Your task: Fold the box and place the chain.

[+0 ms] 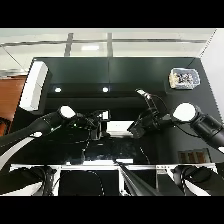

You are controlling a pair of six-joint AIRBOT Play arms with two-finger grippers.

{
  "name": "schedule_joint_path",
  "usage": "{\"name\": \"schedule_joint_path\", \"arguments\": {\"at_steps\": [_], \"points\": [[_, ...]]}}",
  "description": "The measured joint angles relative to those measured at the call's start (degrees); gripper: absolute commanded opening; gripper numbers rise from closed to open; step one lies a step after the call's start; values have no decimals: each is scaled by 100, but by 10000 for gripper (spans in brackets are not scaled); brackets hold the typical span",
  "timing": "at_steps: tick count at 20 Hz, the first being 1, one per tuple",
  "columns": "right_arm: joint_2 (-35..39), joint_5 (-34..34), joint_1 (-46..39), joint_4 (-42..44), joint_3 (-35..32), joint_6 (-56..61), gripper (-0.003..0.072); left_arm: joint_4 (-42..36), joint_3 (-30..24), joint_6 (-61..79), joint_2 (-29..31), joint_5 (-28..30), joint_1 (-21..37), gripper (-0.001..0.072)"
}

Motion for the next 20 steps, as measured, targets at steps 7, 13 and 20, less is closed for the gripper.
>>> {"name": "schedule_joint_path", "arguments": {"at_steps": [7, 13, 20], "points": [[-553, -186, 0, 166, 0, 656, 13, -2, 0, 0, 0, 0, 0, 464], [-931, -269, 0, 205, 0, 741, 13, -2, 0, 0, 0, 0, 0, 464], [-1021, -293, 0, 72, 2, 758, 13, -2, 0, 0, 0, 0, 0, 464]]}}
